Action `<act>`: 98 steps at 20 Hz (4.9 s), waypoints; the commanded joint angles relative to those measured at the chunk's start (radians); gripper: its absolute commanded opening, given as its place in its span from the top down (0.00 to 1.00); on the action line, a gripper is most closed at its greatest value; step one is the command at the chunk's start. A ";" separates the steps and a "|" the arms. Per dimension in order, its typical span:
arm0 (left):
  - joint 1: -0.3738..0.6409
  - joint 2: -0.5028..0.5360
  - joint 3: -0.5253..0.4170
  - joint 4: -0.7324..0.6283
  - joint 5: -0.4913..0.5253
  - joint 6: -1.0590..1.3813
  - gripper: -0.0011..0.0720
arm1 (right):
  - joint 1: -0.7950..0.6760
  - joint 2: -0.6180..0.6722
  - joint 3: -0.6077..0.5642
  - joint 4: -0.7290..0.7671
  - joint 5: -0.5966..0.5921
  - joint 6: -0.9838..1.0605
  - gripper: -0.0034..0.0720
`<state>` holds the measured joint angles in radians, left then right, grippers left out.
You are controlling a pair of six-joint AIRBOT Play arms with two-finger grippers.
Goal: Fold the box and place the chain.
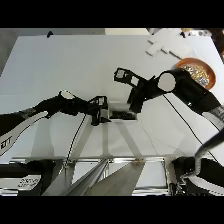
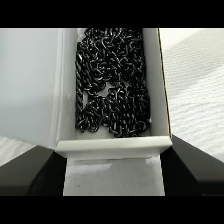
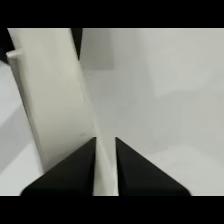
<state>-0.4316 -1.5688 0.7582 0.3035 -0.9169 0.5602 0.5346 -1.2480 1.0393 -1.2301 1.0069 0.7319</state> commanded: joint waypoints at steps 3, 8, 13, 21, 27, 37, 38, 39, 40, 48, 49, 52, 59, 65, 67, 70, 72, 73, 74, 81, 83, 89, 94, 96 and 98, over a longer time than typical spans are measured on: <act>0.000 0.000 0.000 0.000 0.000 0.000 0.89 | 0.047 0.034 -0.063 0.015 -0.021 -0.110 0.68; 0.000 0.000 0.000 0.000 0.000 0.000 0.89 | 0.050 0.094 -0.065 0.112 -0.033 -0.194 0.68; 0.000 0.000 0.000 0.000 0.000 0.000 0.89 | 0.050 0.087 -0.113 0.113 -0.091 -0.218 0.68; 0.000 0.000 0.000 0.000 0.000 0.000 0.89 | 0.050 0.082 -0.142 0.132 -0.095 -0.218 0.56; 0.000 0.000 0.000 0.000 0.000 0.000 0.89 | 0.050 0.053 -0.142 0.129 -0.114 -0.217 0.66; 0.000 0.000 0.000 0.000 0.000 0.000 0.89 | 0.050 0.053 -0.175 0.118 -0.143 -0.217 0.81; 0.000 0.000 0.000 0.000 0.000 0.000 0.89 | 0.050 0.053 -0.185 0.113 -0.151 -0.217 0.81; 0.000 0.000 0.000 0.000 0.000 0.000 0.89 | 0.050 0.053 -0.192 0.112 -0.160 -0.217 0.81; 0.000 0.000 0.000 0.000 0.000 0.000 0.89 | 0.050 0.053 -0.193 0.112 -0.163 -0.217 0.81; 0.000 0.000 0.000 0.000 0.000 0.000 0.89 | 0.050 0.053 -0.193 0.109 -0.186 -0.217 0.81; 0.000 0.000 0.000 0.000 0.000 0.000 0.89 | 0.050 0.053 -0.193 0.109 -0.186 -0.217 0.81; 0.000 0.000 0.000 0.000 0.000 0.000 0.89 | 0.050 0.055 -0.193 0.109 -0.193 -0.217 0.81; 0.000 0.000 0.000 0.000 0.000 0.000 0.89 | 0.050 0.054 -0.230 0.154 -0.156 -0.216 0.81; 0.000 0.000 0.000 0.000 0.000 0.000 0.89 | 0.050 0.055 -0.231 0.166 -0.133 -0.217 0.66; 0.000 0.000 0.000 0.000 0.000 0.000 0.89 | 0.050 0.064 -0.231 0.166 -0.135 -0.217 0.55; 0.000 0.000 0.000 0.000 0.000 0.000 0.89 | 0.050 0.116 -0.231 0.166 -0.139 -0.217 0.55; 0.000 0.000 0.000 0.000 0.000 0.000 0.89 | 0.049 0.162 -0.231 0.165 -0.133 -0.217 0.55; 0.000 0.000 0.000 0.000 0.000 0.000 0.89 | 0.049 0.180 -0.231 0.165 -0.130 -0.216 0.55; 0.000 0.000 0.000 0.000 0.000 0.000 0.89 | 0.049 0.193 -0.232 0.167 -0.120 -0.217 0.55; 0.000 0.000 0.000 0.000 0.000 0.000 0.89 | -0.129 0.196 -0.437 0.703 -0.197 -0.531 0.93; 0.000 0.000 0.000 0.000 0.000 0.000 0.89 | -0.167 0.196 -0.490 0.775 -0.190 -0.592 0.93; 0.000 0.000 0.000 0.000 0.000 0.000 0.89 | -0.167 0.183 -0.548 0.755 -0.214 -0.603 0.93; 0.000 0.000 0.000 0.000 0.000 0.000 0.89 | -0.167 0.182 -0.566 0.666 -0.194 -0.591 0.93; 0.000 0.000 0.000 0.000 0.000 0.000 0.89 | -0.167 0.182 -0.566 0.671 -0.211 -0.580 0.93; 0.000 0.000 0.000 0.000 0.000 0.000 0.89 | -0.167 0.196 -0.565 0.780 -0.169 -0.645 0.94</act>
<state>-0.4320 -1.5688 0.7582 0.3035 -0.9165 0.5598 0.3679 -1.0622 0.4767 -0.5266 0.8074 0.1371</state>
